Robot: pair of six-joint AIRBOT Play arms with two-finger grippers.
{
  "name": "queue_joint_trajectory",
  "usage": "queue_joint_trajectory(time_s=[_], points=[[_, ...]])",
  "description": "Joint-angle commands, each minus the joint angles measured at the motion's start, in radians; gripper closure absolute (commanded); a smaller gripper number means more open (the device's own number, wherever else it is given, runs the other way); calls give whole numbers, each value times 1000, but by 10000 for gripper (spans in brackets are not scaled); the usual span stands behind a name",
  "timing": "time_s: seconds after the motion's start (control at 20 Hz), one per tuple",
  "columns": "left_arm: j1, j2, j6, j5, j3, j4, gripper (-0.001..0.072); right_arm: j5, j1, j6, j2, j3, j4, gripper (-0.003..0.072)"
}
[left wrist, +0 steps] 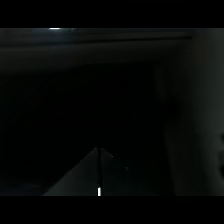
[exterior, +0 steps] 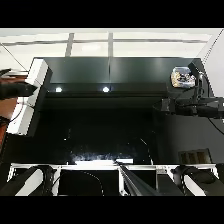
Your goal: Fold the box and place the chain.
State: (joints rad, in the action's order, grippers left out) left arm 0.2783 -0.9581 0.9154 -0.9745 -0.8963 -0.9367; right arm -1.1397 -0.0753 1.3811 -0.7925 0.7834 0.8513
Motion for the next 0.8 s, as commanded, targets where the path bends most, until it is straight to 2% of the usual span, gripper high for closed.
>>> queue_joint_trajectory(time_s=[0.0, 0.15, 0.3, 0.4, 0.55, 0.75], points=[[-264, 30, 39, 6, -10, 4, 683, 4, -5, -4, 0, 41, 90, 645], [-497, 30, 235, 112, -10, -130, 683, -9, -14, 88, 6, 158, 332, 644], [-592, 36, 313, 128, 5, -161, 682, 10, -14, 148, 49, 141, 500, 644], [-602, 72, 314, 133, 72, -168, 682, 15, -21, 148, 73, 72, 493, 644], [-565, 139, 314, 172, 188, -191, 679, 111, -47, 149, 80, -24, 528, 644], [-512, 178, 315, 187, 198, -204, 679, 138, -48, 149, 80, -42, 507, 646]])
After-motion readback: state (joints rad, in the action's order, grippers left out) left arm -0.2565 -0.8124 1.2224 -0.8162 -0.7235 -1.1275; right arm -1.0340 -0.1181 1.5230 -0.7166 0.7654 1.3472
